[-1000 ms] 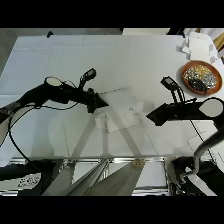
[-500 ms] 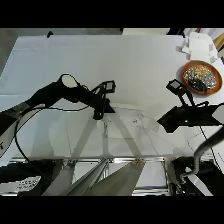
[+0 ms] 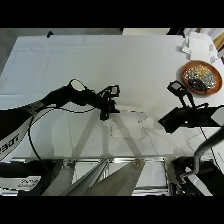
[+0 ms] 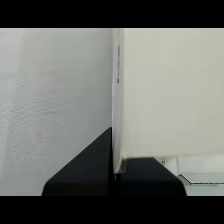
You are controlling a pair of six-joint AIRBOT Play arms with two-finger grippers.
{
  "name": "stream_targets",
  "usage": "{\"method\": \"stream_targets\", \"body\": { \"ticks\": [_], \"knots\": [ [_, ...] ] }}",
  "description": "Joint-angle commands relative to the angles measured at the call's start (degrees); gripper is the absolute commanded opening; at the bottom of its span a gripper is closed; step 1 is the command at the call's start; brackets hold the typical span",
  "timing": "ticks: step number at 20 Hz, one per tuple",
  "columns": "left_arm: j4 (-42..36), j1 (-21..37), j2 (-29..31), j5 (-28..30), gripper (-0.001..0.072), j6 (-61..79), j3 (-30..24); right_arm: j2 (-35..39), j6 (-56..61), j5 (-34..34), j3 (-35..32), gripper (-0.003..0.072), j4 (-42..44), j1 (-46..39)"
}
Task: Fold the box and place the chain.
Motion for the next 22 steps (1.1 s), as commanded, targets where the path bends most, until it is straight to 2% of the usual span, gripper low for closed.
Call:
{"method": "stream_targets", "body": {
  "ticks": [1,11,22],
  "knots": [
    [-1.75,-0.07,-0.63,2.84,0.0005,2.12,-0.02,0.04,0.15,-1.22,-0.15,0.0338,-0.04,0.00],
    [-4.52,-0.07,-2.03,3.56,0.0005,2.99,0.00,0.04,0.13,-2.73,-0.15,0.0338,-0.07,0.00],
    [-4.07,-0.07,-2.08,3.74,0.0008,2.99,0.00,0.04,0.13,-3.30,-0.15,0.0337,-0.07,0.00]
  ]
}}
